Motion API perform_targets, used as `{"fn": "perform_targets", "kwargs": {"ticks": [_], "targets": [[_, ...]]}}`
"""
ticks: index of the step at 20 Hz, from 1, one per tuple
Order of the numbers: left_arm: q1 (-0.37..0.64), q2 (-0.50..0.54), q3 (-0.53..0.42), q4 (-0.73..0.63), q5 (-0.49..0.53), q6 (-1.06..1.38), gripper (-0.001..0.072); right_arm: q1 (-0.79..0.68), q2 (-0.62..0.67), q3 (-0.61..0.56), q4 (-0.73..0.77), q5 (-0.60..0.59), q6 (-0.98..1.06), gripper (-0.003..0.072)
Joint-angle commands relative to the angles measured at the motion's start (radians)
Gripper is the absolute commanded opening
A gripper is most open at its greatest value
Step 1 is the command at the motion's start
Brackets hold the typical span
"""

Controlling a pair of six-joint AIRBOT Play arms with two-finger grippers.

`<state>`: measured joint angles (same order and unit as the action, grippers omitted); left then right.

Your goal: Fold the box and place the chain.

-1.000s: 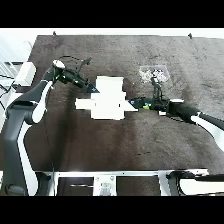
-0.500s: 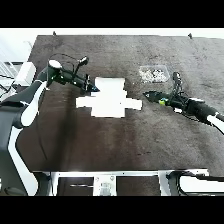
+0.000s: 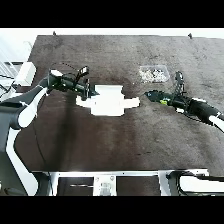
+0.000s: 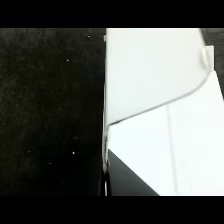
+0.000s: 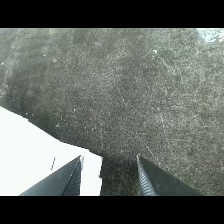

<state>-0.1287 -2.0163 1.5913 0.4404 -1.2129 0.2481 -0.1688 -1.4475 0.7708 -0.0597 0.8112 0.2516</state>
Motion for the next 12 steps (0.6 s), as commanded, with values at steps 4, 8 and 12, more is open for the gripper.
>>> {"fn": "perform_targets", "kwargs": {"ticks": [4, 8, 12], "targets": [[0.0, 0.0, -0.011, -0.007, 0.034, 0.047, 0.0017, 0.014, 0.0, 0.001, -0.002, 0.002, -0.026, 0.0527], [0.001, 0.0, -0.011, -0.005, 0.015, 0.037, 0.0018, 0.014, 0.0, 0.001, -0.003, 0.002, -0.048, 0.0527], [0.0, -0.001, -0.031, -0.006, 0.019, 0.019, 0.0018, 0.025, 0.0, 0.001, -0.019, 0.006, -0.127, 0.0537]]}}
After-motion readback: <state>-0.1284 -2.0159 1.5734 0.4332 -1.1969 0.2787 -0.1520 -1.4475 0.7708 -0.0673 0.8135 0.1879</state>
